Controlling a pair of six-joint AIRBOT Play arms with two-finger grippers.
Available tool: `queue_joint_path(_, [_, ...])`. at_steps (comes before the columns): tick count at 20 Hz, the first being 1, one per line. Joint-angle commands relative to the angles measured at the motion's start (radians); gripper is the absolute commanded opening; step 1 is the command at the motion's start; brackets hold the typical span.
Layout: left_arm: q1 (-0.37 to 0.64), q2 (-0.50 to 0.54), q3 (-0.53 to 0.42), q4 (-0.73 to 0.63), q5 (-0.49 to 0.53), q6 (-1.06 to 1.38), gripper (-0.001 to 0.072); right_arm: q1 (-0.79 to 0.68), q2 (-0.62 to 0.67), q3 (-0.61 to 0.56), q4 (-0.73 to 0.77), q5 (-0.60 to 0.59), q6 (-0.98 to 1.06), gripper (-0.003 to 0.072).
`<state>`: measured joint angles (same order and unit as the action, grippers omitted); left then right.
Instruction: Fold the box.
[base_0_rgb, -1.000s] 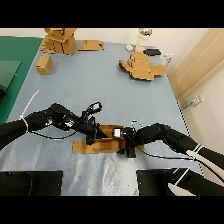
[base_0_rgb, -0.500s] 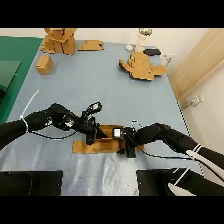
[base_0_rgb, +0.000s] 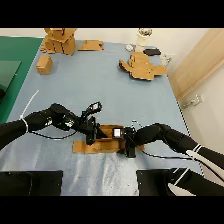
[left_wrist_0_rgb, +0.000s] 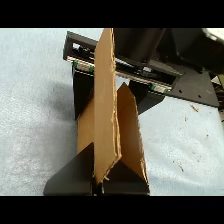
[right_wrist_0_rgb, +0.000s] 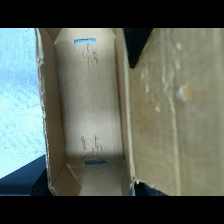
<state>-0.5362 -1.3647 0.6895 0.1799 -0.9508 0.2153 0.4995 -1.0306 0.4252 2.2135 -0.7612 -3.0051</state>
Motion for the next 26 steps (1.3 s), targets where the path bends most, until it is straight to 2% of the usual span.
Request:
queue_joint_path(1, [0.000, -0.001, 0.001, 0.000, 0.000, 0.000, 0.0015, 0.001, -0.001, -0.001, 0.001, -0.004, 0.001, 0.0597])
queue_joint_path(16, [0.000, -0.001, 0.001, 0.000, -0.007, -0.008, 0.0015, 0.001, -0.001, -0.001, 0.001, -0.004, 0.001, 0.0598])
queue_joint_path(21, [0.002, 0.000, 0.001, 0.002, 0.029, -0.103, 0.0017, 0.001, -0.001, -0.001, 0.001, -0.004, 0.001, 0.0598])
queue_joint_path(22, [0.002, 0.000, 0.001, 0.005, 0.028, -0.104, 0.0036, 0.001, -0.001, -0.001, 0.001, -0.004, 0.001, 0.0598])
queue_joint_path(23, [0.002, 0.000, 0.001, 0.007, 0.034, -0.108, 0.0343, 0.001, -0.001, -0.001, 0.001, -0.004, 0.001, 0.0597])
queue_joint_path(24, [0.002, 0.002, 0.001, 0.008, 0.050, -0.163, 0.0540, 0.001, -0.001, -0.001, 0.001, -0.004, 0.001, 0.0598])
queue_joint_path(26, [0.009, 0.013, 0.002, 0.052, 0.059, -0.247, 0.0550, 0.001, -0.001, -0.001, 0.001, -0.004, 0.001, 0.0598])
